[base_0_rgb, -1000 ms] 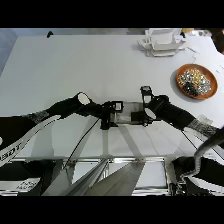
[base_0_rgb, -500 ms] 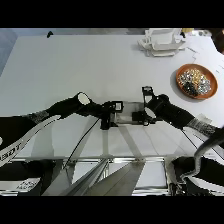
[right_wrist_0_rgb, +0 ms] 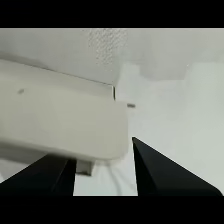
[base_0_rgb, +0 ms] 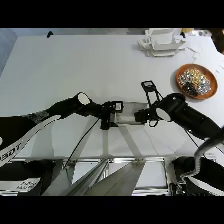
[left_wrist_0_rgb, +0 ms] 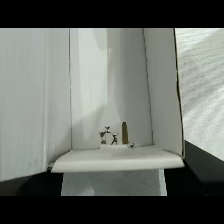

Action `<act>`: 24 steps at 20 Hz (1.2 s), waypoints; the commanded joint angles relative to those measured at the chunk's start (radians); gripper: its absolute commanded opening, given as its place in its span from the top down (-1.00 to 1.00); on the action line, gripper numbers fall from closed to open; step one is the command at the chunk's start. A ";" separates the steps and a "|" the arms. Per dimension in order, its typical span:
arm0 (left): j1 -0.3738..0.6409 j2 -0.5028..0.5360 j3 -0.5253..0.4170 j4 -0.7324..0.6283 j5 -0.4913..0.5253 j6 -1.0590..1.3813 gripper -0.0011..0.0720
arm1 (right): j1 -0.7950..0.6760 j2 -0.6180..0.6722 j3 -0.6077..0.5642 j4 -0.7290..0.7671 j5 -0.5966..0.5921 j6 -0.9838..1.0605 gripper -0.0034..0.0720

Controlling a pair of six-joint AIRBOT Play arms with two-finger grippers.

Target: Fold the box and place the chain.

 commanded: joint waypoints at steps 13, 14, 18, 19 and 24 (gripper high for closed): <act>0.000 0.000 0.000 0.000 0.000 0.000 0.23 | -0.772 -0.049 0.386 -0.023 0.052 -0.478 0.16; 0.000 0.000 0.000 0.000 0.000 0.000 0.23 | -0.808 -0.083 0.386 -0.020 0.023 -0.478 0.16; 0.000 0.000 0.000 0.000 0.000 0.000 0.23 | -0.865 -0.237 0.386 -0.029 -0.061 -0.500 0.19; 0.000 0.000 0.000 0.000 0.000 0.000 0.23 | -0.872 -0.274 0.386 -0.033 -0.064 -0.500 0.20; 0.000 0.000 0.000 0.000 0.000 0.000 0.23 | -0.916 -0.400 0.386 -0.031 -0.072 -0.489 0.20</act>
